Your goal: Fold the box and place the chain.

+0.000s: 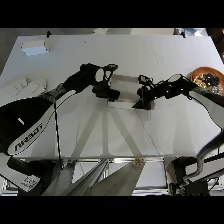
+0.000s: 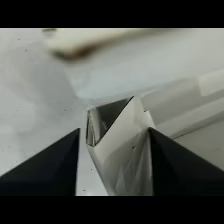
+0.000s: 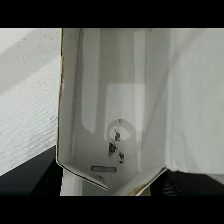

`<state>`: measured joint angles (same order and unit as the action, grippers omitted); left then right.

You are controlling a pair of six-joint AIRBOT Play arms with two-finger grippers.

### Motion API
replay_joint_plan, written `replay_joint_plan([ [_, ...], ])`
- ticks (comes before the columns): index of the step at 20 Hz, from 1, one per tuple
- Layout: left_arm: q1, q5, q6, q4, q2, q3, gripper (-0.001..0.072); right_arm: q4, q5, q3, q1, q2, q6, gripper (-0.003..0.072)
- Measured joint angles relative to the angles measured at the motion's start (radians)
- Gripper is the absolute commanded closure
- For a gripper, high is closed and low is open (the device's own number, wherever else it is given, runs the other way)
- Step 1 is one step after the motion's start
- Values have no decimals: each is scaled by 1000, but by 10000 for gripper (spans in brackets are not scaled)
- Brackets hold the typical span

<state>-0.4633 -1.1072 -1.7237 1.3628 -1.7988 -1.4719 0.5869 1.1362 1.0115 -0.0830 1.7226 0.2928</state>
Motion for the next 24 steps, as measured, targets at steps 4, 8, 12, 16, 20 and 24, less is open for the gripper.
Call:
replay_joint_plan([
  [4, -22, -72, -104, 102, -11, -10, 386, -2, 2, 0, 0, 0, 2, 394],
  [8, -48, -100, -191, 142, -14, -13, 481, -2, 2, 0, 1, 0, 2, 394],
  [12, -67, -95, -230, 146, -15, -14, 694, 0, 8, 0, 1, 0, -4, 394],
  [16, -77, -93, -237, 155, -15, -13, 690, 1, 4, 0, 1, 0, -1, 394],
  [20, -79, -93, -237, 157, -2, -13, 563, 1, 2, 0, 1, 0, 2, 394],
  [24, -80, -103, -233, 161, 51, -13, 348, 1, -7, 0, 0, 0, -1, 394],
])
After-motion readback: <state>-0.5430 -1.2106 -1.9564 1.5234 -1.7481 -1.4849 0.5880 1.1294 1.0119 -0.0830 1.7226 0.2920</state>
